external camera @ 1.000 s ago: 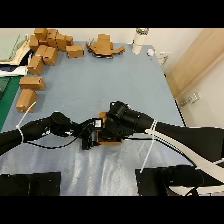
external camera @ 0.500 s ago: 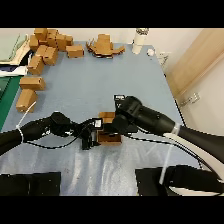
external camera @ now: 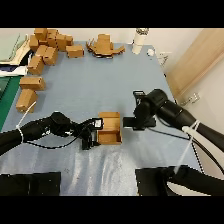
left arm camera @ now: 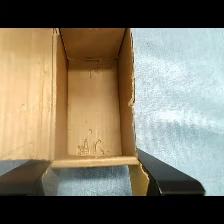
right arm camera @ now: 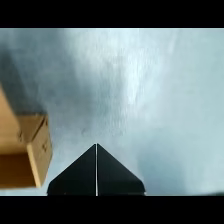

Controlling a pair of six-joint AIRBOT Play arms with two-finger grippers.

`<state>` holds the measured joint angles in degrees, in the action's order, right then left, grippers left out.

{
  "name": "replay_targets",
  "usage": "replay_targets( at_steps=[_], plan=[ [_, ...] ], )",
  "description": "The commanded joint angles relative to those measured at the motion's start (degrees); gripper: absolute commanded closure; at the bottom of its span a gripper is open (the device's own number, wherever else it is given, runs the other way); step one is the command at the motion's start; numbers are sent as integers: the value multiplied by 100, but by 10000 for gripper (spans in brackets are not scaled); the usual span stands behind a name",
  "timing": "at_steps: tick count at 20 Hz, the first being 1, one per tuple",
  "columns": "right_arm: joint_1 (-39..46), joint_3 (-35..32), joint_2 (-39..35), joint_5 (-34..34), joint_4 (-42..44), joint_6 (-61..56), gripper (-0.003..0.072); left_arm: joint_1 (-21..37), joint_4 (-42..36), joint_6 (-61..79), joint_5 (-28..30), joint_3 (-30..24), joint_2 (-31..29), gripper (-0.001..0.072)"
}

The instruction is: Fold the box.

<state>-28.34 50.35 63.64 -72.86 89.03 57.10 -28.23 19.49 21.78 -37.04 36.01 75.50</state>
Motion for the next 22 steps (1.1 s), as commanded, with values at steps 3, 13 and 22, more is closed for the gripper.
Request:
replay_targets(
  at_steps=[3,13,22],
  plan=[
    [2315,-98,1047,1539,4524,4756,685,-2,2,2,0,4,-2,253],
    [2345,481,2332,-835,6360,7991,684,-2,0,2,2,4,0,253],
    [1034,-927,251,1054,5167,8192,684,-2,0,2,2,4,-2,252]
  ],
)
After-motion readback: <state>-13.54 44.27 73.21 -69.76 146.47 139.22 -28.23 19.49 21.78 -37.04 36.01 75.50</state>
